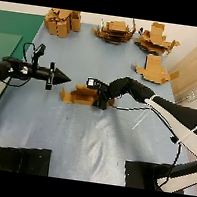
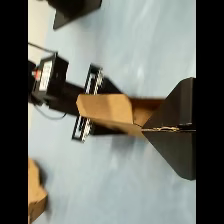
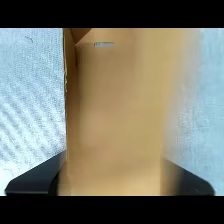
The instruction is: Fold the box.
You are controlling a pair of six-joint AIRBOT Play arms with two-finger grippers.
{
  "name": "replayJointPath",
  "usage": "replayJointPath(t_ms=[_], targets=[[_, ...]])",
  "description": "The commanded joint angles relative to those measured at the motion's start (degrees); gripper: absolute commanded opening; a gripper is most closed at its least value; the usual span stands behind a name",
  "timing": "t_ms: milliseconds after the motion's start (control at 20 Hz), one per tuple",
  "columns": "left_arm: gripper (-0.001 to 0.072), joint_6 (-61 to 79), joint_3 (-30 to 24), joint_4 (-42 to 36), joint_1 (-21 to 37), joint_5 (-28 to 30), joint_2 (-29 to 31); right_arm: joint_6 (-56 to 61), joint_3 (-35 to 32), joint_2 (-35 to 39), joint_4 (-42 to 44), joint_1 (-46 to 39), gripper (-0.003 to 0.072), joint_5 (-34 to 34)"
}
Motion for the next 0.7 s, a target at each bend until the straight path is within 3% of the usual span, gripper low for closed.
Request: replayJointPath(t_ms=[0,150,250,300,550,650], targets=[[0.0011,-17.6,-0.9,12.7,-0.9,-1.1,6.3,0.0,0.1,0.0,0.0,0.0,0.0507,-0.1],[0.0011,-26.9,-2.7,17.3,-8.5,0.0,11.5,0.0,0.1,0.0,0.0,0.0,0.0507,0.0],[0.0012,-28.4,-4.2,18.2,-15.2,5.9,13.5,0.0,0.1,0.0,0.0,0.0,0.0507,-0.1],[0.0012,-28.3,-4.3,17.7,-18.4,10.8,13.6,0.0,0.1,0.0,0.0,0.0,0.0506,0.0],[0.0013,-21.0,-4.1,12.1,-30.0,45.5,11.6,1.0,0.1,0.0,0.1,0.0,0.0506,-0.1],[0.0013,-21.0,-3.0,12.2,-31.0,53.5,8.8,1.0,0.1,0.0,0.1,0.0,0.0507,-0.2]])
